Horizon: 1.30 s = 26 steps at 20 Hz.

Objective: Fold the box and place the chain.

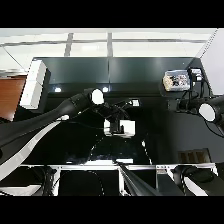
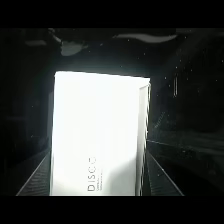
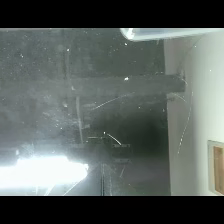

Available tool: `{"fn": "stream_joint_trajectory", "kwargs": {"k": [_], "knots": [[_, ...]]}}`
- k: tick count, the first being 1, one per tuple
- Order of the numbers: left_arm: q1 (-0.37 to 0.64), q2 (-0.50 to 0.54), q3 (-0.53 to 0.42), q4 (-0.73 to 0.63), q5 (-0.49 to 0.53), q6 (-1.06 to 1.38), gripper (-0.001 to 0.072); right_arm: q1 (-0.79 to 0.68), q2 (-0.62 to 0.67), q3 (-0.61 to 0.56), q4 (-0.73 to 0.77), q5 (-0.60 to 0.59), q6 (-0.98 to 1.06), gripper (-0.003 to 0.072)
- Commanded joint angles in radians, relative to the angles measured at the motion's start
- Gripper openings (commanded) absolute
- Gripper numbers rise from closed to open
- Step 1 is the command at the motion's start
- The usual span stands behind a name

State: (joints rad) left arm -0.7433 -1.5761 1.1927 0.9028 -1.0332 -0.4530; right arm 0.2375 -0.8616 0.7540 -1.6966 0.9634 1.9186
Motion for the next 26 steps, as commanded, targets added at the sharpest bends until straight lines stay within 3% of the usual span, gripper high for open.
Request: {"fn": "stream_joint_trajectory", "kwargs": {"k": [1, 5, 12, 19, 20, 21, 22, 24, 25, 26], "knots": [[-0.005, -0.001, 0.002, 0.014, 0.000, -0.001, 0.0706, -0.001, 0.001, 0.000, 0.010, 0.000, 0.000, 0.0013], [-0.008, -0.001, 0.002, 0.025, 0.009, 0.000, 0.0706, 0.000, 0.001, 0.000, 0.021, -0.004, 0.000, 0.0013], [-0.081, -0.032, -0.001, 0.089, 0.142, 0.000, 0.0706, 0.000, 0.001, 0.000, 0.022, -0.003, 0.001, 0.0013], [-0.114, -0.058, -0.001, 0.134, 0.143, -0.053, 0.0705, 0.000, 0.001, 0.000, 0.021, -0.003, 0.001, 0.0013], [-0.114, -0.060, -0.001, 0.134, 0.139, -0.074, 0.0675, 0.000, 0.001, 0.000, 0.021, -0.002, 0.001, 0.0013], [-0.114, -0.058, 0.000, 0.135, 0.138, -0.097, 0.0550, 0.000, 0.001, 0.000, 0.021, -0.002, 0.001, 0.0012], [-0.114, -0.047, 0.004, 0.139, 0.132, -0.114, 0.0381, 0.000, 0.001, 0.000, 0.021, -0.002, 0.001, 0.0013], [-0.109, 0.007, 0.008, 0.171, 0.131, -0.120, 0.0210, 0.000, 0.001, 0.000, 0.021, -0.002, 0.001, 0.0013], [-0.097, 0.052, 0.008, 0.198, 0.125, -0.141, 0.0155, 0.000, 0.001, 0.000, 0.021, -0.002, 0.001, 0.0013], [-0.076, 0.099, 0.008, 0.222, 0.110, -0.169, 0.0154, 0.000, 0.001, 0.000, 0.021, -0.002, 0.001, 0.0013]]}}
